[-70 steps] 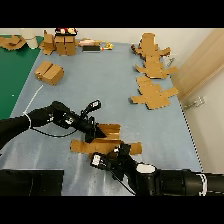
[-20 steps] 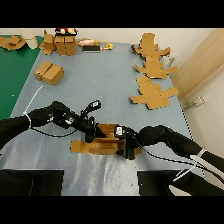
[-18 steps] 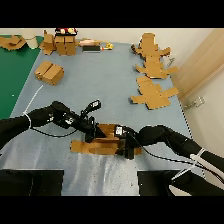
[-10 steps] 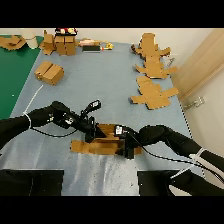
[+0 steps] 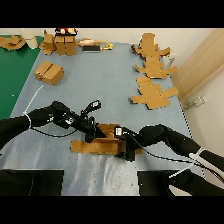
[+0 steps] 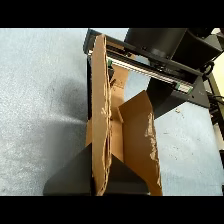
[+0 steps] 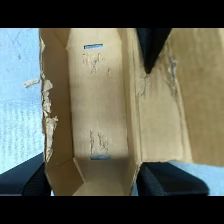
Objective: Fold the box.
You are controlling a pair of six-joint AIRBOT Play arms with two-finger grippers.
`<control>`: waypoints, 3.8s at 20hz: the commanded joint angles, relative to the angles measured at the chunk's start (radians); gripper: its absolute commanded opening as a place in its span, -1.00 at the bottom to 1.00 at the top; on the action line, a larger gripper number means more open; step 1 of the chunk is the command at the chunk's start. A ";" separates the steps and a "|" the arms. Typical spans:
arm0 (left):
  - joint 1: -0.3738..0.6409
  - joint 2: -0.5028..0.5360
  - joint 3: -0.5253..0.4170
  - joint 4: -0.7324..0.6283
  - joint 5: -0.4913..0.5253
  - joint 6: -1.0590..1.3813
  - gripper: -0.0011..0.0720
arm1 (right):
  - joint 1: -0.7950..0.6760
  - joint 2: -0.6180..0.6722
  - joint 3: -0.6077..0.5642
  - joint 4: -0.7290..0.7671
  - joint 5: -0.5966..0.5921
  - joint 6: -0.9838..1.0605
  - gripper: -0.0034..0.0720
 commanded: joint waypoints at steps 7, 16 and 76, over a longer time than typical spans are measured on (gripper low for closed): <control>0.001 0.000 0.000 0.000 0.000 0.000 -0.93 | 0.051 -0.029 0.000 -0.026 0.056 0.000 0.98; 0.000 0.000 0.000 0.000 0.000 0.000 -0.93 | 0.048 -0.028 0.000 -0.034 0.066 0.000 0.88; 0.000 0.000 0.000 -0.029 0.001 0.001 -0.93 | 0.027 -0.006 -0.032 -0.028 0.072 0.014 0.25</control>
